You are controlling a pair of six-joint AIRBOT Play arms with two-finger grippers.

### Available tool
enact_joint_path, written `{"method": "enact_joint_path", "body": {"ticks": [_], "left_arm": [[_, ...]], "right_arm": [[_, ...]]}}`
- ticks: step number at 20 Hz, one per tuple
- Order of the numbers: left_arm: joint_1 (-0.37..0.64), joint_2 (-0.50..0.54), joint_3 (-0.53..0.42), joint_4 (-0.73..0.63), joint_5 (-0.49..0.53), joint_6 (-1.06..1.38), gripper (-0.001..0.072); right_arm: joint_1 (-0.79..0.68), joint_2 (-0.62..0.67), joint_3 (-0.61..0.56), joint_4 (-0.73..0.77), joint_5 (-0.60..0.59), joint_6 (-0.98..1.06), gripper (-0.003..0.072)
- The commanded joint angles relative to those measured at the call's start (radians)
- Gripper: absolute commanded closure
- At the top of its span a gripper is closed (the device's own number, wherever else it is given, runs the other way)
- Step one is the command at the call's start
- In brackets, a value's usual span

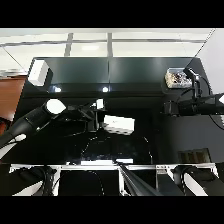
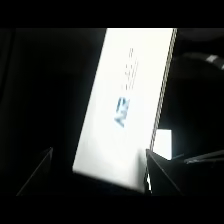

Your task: Fold the box and place the chain.

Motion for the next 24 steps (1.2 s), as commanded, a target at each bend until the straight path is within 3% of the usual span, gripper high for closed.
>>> {"method": "enact_joint_path", "body": {"ticks": [1, 4, 7, 13, 18, 20, 24], "left_arm": [[-0.056, -0.078, 0.128, 0.018, -0.069, -0.158, -0.0007], [-0.102, -0.243, 0.261, 0.018, -0.153, -0.203, -0.0007], [-0.109, -0.327, 0.313, 0.018, -0.16, -0.203, -0.0007], [-0.12, -0.357, 0.313, 0.05, -0.245, -0.204, -0.0007], [-0.13, -0.357, 0.318, 0.132, -0.251, -0.204, -0.0007], [-0.132, -0.357, 0.331, 0.18, -0.262, -0.217, -0.0007], [-0.19, -0.358, 0.385, 0.381, -0.255, -0.477, -0.0004]], "right_arm": [[-0.019, 0.01, -0.001, -0.029, -0.014, 0.021, 0.0673], [-0.019, 0.01, -0.001, -0.022, -0.022, 0.02, 0.0673], [-0.019, 0.01, -0.001, -0.022, -0.014, 0.02, 0.0674], [-0.019, 0.01, -0.003, -0.023, -0.019, 0.019, 0.0673], [-0.019, 0.01, -0.003, -0.023, -0.019, 0.02, 0.0673], [-0.019, 0.01, -0.003, -0.023, -0.019, 0.02, 0.0673], [-0.019, 0.01, -0.003, -0.023, -0.019, 0.02, 0.0673]]}}
